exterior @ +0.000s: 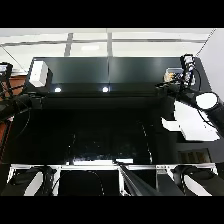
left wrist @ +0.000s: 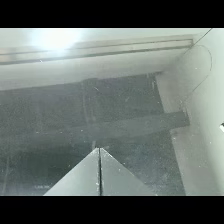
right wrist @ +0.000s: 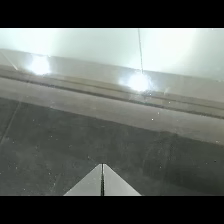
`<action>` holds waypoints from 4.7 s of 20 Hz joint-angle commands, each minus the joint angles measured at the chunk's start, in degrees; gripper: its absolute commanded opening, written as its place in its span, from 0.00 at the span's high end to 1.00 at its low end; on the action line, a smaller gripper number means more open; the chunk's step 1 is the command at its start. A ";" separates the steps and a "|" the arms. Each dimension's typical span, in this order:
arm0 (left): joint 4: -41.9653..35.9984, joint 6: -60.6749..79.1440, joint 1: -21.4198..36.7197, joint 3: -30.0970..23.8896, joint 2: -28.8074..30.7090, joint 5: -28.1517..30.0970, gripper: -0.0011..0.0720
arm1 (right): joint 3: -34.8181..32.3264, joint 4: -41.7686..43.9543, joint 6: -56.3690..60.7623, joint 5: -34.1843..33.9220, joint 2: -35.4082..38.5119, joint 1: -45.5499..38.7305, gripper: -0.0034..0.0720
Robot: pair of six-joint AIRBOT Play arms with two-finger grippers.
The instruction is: Fold the box and place the chain.
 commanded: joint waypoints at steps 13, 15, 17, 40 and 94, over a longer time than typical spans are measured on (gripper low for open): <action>0.00 0.02 0.00 -0.02 0.04 0.00 0.95 | 0.02 0.00 0.02 0.00 -0.04 0.07 0.93; -1.27 -0.44 0.00 -0.02 0.02 0.52 0.95 | 0.02 0.09 0.04 0.02 -0.04 0.07 0.93; -4.35 -0.44 0.00 -0.02 0.02 1.25 0.95 | 0.02 0.07 0.04 0.00 -0.04 0.11 0.93; -5.62 -0.44 -0.13 0.00 -10.51 1.29 0.02 | 12.66 -19.08 17.68 17.35 -12.17 -67.67 0.03; -30.08 21.24 -24.76 22.75 -54.84 -37.42 0.43 | -26.12 20.63 -1.42 18.99 18.60 -0.52 0.93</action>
